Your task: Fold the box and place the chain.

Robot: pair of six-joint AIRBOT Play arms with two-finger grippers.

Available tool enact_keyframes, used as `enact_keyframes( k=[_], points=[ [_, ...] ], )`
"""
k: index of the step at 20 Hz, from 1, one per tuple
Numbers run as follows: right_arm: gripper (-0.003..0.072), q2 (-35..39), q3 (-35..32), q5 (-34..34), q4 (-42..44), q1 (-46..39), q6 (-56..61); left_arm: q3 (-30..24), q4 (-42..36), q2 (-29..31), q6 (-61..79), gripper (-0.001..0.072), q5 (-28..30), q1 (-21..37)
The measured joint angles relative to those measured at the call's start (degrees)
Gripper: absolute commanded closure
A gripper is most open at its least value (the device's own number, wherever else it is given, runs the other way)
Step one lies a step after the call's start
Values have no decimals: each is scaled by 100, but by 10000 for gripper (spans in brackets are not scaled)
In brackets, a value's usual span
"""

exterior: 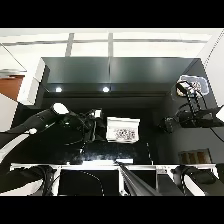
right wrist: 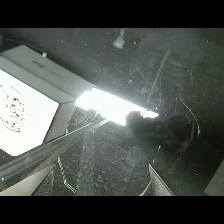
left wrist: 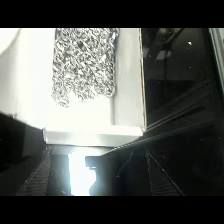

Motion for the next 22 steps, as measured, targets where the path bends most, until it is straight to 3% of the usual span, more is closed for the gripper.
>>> enact_keyframes(
  k=[9,22],
  points=[
    [-22,0,0,-4,0,0,2,33,-35,-31,-52,-1,409,-280],
    [-22,0,0,70,2,2,7,188,13,-44,-214,1,350,-352]
  ],
)
